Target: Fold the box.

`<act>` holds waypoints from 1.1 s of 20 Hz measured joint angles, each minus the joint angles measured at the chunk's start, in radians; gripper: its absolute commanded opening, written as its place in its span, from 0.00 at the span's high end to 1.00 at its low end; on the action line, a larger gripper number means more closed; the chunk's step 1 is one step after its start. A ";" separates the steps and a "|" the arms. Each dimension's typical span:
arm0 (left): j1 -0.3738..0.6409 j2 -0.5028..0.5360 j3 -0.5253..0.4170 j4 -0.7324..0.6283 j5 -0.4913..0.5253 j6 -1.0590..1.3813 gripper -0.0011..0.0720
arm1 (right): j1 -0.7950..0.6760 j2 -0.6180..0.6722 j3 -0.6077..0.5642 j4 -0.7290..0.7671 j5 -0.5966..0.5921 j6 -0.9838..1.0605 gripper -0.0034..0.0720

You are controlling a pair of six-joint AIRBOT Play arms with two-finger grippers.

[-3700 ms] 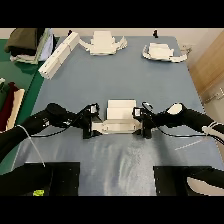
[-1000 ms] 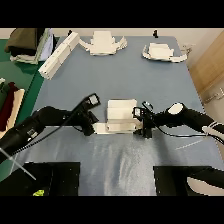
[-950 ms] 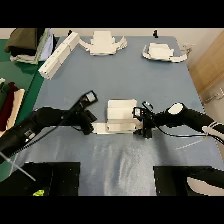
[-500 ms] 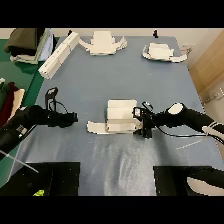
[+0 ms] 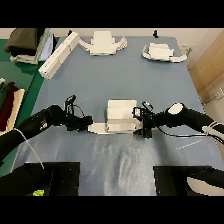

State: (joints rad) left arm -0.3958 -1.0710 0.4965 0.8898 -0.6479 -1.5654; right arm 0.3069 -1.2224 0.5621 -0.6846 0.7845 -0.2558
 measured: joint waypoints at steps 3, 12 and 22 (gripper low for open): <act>-0.023 -0.029 0.006 -0.174 -0.009 0.153 0.97 | 0.000 0.000 0.000 0.000 0.000 0.000 0.28; -0.023 0.040 0.058 -0.313 -0.096 0.288 0.71 | 0.000 0.000 0.000 0.000 0.000 0.000 0.28; -0.072 0.013 0.064 -0.366 -0.108 0.298 0.17 | 0.000 0.000 0.000 0.000 0.000 0.000 0.28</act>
State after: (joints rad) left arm -0.4683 -1.0584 0.5610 0.5240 -0.7555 -1.2671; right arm 0.3073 -1.2224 0.5621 -0.6849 0.7845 -0.2558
